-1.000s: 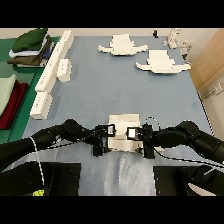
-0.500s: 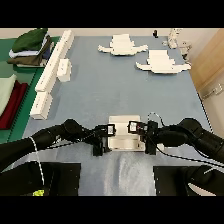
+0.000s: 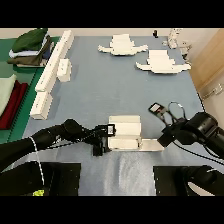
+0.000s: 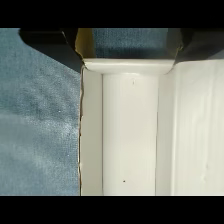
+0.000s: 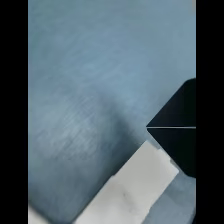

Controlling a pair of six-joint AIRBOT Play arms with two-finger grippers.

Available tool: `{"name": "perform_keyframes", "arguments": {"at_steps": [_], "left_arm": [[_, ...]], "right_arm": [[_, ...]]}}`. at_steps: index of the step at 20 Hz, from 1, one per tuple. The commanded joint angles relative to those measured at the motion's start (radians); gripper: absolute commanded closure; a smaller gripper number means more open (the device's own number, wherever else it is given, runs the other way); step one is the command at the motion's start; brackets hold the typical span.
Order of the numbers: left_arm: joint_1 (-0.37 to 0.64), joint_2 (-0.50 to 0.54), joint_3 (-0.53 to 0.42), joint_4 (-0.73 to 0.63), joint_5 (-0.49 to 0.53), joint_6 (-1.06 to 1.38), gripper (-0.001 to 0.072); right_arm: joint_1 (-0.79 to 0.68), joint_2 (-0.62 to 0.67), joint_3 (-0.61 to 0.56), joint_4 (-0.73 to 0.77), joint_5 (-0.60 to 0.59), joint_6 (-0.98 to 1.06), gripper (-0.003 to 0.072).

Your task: Fold the box.

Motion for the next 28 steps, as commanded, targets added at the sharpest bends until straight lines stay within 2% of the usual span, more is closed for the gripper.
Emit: {"name": "perform_keyframes", "arguments": {"at_steps": [1, 3, 6, 9, 11, 18, 23, 28], "left_arm": [[0.001, 0.000, 0.001, 0.000, 0.000, 0.001, 0.0198], [0.001, 0.000, 0.000, 0.000, 0.000, 0.001, 0.0199], [0.001, 0.000, 0.000, 0.000, 0.000, 0.001, 0.0198], [0.001, 0.000, 0.000, 0.000, 0.000, 0.001, 0.0198], [0.001, 0.000, 0.000, 0.000, 0.000, 0.001, 0.0198], [0.001, 0.000, 0.000, 0.000, 0.000, 0.001, 0.0199], [0.001, 0.000, 0.000, 0.000, 0.000, 0.001, 0.0199], [0.001, 0.000, 0.000, 0.000, 0.000, 0.001, 0.0198]], "right_arm": [[-0.198, -0.001, 0.002, 0.025, -0.145, 0.348, 0.0680], [-0.383, -0.029, -0.009, 0.210, -0.124, 0.317, 0.0681], [-0.642, -0.072, -0.028, 0.517, -0.091, 0.095, 0.0682], [-0.840, -0.127, -0.055, 0.633, -0.094, -0.032, 0.0682], [-0.905, -0.150, -0.079, 0.687, -0.096, -0.099, 0.0682], [-0.938, -0.212, -0.200, 0.877, -0.070, -0.257, 0.0682], [-0.935, -0.211, -0.209, 0.996, -0.137, -0.296, 0.0682], [-0.848, -0.211, -0.220, 1.012, -0.113, -0.300, 0.0680]]}}
